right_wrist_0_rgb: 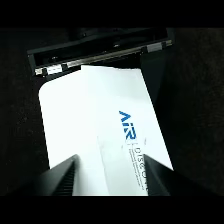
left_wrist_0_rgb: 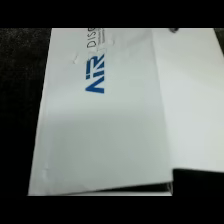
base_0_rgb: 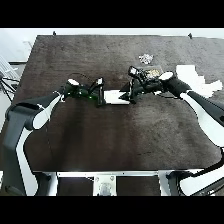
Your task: Fold the box and place the chain.
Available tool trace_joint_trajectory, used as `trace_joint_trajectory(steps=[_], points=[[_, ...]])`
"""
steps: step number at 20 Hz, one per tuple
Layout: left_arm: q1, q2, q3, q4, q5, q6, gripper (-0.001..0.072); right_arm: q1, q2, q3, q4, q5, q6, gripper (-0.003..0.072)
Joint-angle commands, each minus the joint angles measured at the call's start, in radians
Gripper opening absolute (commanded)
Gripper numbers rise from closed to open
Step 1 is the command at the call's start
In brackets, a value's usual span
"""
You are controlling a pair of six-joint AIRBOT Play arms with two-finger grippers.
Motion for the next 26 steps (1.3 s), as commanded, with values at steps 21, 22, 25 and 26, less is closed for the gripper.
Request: trace_joint_trajectory(steps=[21,22,25,26], points=[[0.000,0.001,0.000,0.000,-0.001,0.000,0.0415,0.064,0.000,0.012,-0.120,-0.132,-0.078,0.0362],[0.000,0.001,0.000,0.000,-0.001,0.000,0.0414,0.064,0.000,0.016,-0.120,-0.131,-0.078,0.0361],[0.000,0.000,0.000,0.000,-0.001,0.000,0.0415,0.064,0.000,0.049,-0.087,-0.130,-0.078,0.0361],[0.000,0.000,0.000,0.000,-0.001,0.000,0.0414,0.064,0.000,0.059,-0.086,-0.130,-0.078,0.0361]])
